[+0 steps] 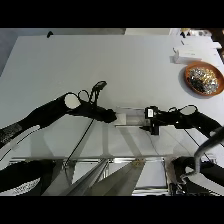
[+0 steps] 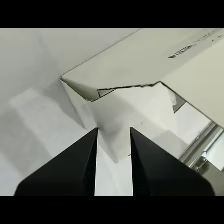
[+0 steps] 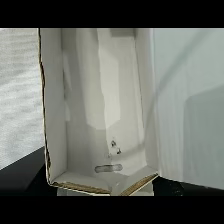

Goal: Fold the box and place the chain.

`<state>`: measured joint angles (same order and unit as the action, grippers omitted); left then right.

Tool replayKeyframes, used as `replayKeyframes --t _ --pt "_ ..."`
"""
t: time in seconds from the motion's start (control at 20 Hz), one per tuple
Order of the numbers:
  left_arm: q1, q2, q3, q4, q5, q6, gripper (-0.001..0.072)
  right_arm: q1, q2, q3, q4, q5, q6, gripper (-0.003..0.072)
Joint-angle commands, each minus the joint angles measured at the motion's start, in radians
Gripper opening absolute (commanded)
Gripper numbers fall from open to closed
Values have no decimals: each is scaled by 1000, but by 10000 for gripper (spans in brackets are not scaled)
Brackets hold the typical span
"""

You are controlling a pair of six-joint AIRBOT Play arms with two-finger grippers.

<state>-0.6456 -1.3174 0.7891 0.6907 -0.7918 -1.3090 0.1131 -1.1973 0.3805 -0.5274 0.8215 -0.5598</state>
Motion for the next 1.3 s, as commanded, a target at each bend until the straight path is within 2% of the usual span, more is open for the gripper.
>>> replayKeyframes --t 0.0,0.05,0.1,0.15,0.4,0.6,0.85,0.9,1.25 --pt "4 11 1 8 -9 -3 234 0 1 1 2 2 2 504" --pt "4 12 1 15 -11 -20 234 0 1 1 2 2 2 504" --pt "3 11 1 24 -19 -43 291 0 1 1 2 2 2 504" --pt "-3 10 1 30 -31 -59 300 0 1 1 2 2 2 504" --pt "-37 3 13 79 -20 -103 300 0 1 1 2 2 2 504" --pt "-77 -8 85 227 -32 -255 300 0 1 1 2 2 2 504" --pt "-141 -77 164 274 -51 -350 310 0 1 1 2 2 2 504" --pt "-148 -85 172 295 -62 -372 339 0 1 1 2 2 2 504" --pt "-176 -100 196 422 -88 -537 342 0 1 1 2 2 2 504"
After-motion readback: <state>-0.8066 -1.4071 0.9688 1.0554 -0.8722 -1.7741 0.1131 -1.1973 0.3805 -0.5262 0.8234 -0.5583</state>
